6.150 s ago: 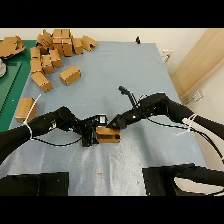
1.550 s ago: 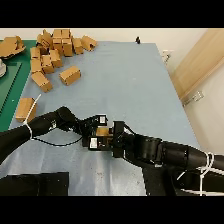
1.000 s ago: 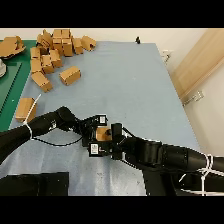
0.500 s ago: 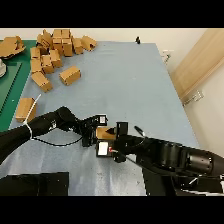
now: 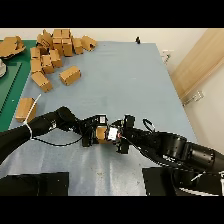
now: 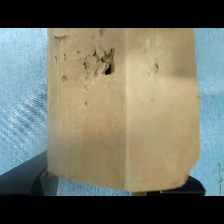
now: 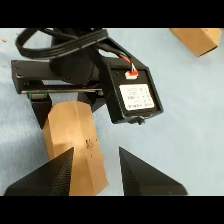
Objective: Fold the box.
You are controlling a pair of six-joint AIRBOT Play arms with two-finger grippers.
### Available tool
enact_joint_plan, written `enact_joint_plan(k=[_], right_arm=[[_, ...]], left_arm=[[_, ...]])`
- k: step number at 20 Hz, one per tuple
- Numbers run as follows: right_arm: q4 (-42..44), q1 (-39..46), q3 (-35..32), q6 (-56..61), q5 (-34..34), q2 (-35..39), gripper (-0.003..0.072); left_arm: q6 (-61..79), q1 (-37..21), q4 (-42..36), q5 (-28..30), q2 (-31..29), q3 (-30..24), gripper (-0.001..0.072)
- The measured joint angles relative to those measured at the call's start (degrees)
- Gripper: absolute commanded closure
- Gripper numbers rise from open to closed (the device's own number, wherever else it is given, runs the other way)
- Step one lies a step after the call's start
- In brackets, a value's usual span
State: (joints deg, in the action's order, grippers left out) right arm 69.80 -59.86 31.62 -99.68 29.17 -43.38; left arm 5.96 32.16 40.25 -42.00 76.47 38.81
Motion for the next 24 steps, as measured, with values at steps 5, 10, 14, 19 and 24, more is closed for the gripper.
enact_joint_plan(k=[5,10,14,19,24], right_arm=[[0.74,0.46,-2.34,0.0,-4.94,-3.39,0.0231],[0.87,0.55,-3.52,-2.01,-8.0,-5.16,0.0231],[0.35,0.55,-3.78,-4.5,-8.7,-5.68,0.0231],[-0.37,-0.48,-4.39,-7.56,-9.25,-6.8,0.0232],[-1.27,-1.11,-4.74,-9.77,-9.9,-7.3,0.0243]], left_arm=[[-0.02,0.0,0.0,0.0,0.0,0.0,0.0496],[-0.02,0.0,0.0,0.0,0.0,0.0,0.0496],[0.0,0.0,0.0,0.0,0.0,0.0,0.0496],[0.0,0.0,0.0,0.0,0.0,0.0,0.0496],[0.0,0.0,0.0,0.0,0.0,0.0,0.0496]])
